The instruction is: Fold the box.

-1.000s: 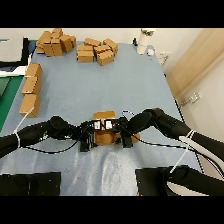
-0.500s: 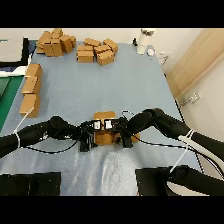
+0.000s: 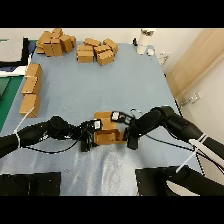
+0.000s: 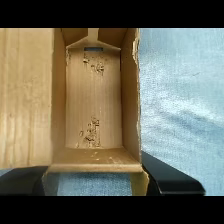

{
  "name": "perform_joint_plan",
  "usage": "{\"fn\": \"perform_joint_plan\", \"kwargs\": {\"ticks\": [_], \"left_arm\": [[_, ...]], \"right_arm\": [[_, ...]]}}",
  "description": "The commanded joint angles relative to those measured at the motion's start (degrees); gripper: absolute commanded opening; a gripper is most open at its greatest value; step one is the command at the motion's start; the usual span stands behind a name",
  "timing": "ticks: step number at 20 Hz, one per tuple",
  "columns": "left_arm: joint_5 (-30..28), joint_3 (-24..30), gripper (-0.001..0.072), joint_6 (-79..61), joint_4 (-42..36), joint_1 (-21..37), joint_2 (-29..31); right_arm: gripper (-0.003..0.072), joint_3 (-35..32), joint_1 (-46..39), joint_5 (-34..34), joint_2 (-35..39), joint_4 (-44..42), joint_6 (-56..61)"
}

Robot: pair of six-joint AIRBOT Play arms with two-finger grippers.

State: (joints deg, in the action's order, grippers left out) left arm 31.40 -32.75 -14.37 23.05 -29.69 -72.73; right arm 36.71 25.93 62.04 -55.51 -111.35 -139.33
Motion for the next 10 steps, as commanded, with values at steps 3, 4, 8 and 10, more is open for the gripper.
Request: {"fn": "perform_joint_plan", "kwargs": {"ticks": [3,4,8,10], "left_arm": [[0.2,0.0,0.047,-0.1,0.1,0.0,0.0],[0.2,0.0,0.047,-0.1,0.1,0.0,0.0],[0.2,0.0,0.047,-0.1,0.1,0.0,0.0],[0.2,0.0,0.047,-0.1,0.1,0.0,0.0]], "right_arm": [[0.0003,0.0,-6.7,2.7,6.1,7.7,35.8],[0.0003,0.0,-8.8,2.3,6.7,8.4,39.6],[0.0002,-0.5,-19.4,-0.3,4.9,10.4,48.3],[0.0003,-0.8,-23.3,-0.7,2.2,10.4,48.2]]}}
